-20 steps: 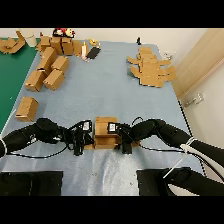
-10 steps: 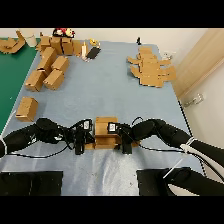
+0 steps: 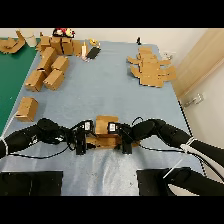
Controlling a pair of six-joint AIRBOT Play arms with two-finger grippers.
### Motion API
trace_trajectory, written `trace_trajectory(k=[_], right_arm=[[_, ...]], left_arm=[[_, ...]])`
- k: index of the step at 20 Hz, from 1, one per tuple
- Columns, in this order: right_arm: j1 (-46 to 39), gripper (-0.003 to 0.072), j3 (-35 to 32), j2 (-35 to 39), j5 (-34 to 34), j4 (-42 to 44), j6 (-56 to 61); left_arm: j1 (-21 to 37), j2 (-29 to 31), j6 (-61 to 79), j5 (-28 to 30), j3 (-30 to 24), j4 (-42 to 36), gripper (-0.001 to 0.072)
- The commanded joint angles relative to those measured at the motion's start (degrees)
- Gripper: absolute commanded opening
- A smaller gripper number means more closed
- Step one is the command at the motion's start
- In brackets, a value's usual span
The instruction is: Fold the box.
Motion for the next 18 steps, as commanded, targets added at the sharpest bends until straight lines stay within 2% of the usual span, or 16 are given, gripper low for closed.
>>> trace_trajectory(k=[1,5,6,7,8,13,14,15,16,17,18], right_arm=[[-0.02,0.0415,0.02,-0.04,0.02,0.02,-0.07],[-0.02,0.0416,0.02,-0.04,0.02,0.02,-0.07],[-0.02,0.0416,0.02,-0.04,0.02,0.02,-0.07],[-0.02,0.0415,0.02,-0.04,0.02,0.02,-0.07],[-0.02,0.0415,0.02,-0.04,0.02,0.02,-0.09],[-0.02,0.0415,0.02,-0.04,0.02,0.02,-0.09],[-0.02,0.0415,0.02,-0.04,0.02,0.02,-0.07],[-0.02,0.0416,0.02,-0.04,0.02,0.02,-0.07],[-0.02,0.0416,0.02,-0.04,0.02,0.02,-0.07],[-0.02,0.0415,0.02,-0.04,0.02,0.02,-0.07],[-0.02,0.0416,0.02,-0.04,0.02,0.02,-0.07]], left_arm=[[-0.26,-0.09,0.31,-0.24,0.07,-0.31,0.0468],[-0.26,-0.09,0.31,-0.24,0.07,-0.28,0.0470],[-0.26,-0.09,0.31,-0.24,0.07,-0.28,0.0494],[-0.26,-0.09,0.28,-0.22,0.07,-0.26,0.0619],[-0.26,-0.09,0.28,-0.22,0.07,-0.26,0.0654],[-0.26,-0.09,0.26,-0.20,0.04,-0.02,0.0653],[-0.26,-0.09,0.26,-0.20,0.04,0.02,0.0624],[-0.26,-0.07,0.22,-0.22,0.04,0.15,0.0424],[-0.26,-0.07,0.22,-0.20,0.02,0.20,0.0146],[-0.24,-0.04,-0.04,0.31,0.02,0.22,0.0012],[-0.24,0.13,-1.31,0.96,0.02,0.59,0.0012]])
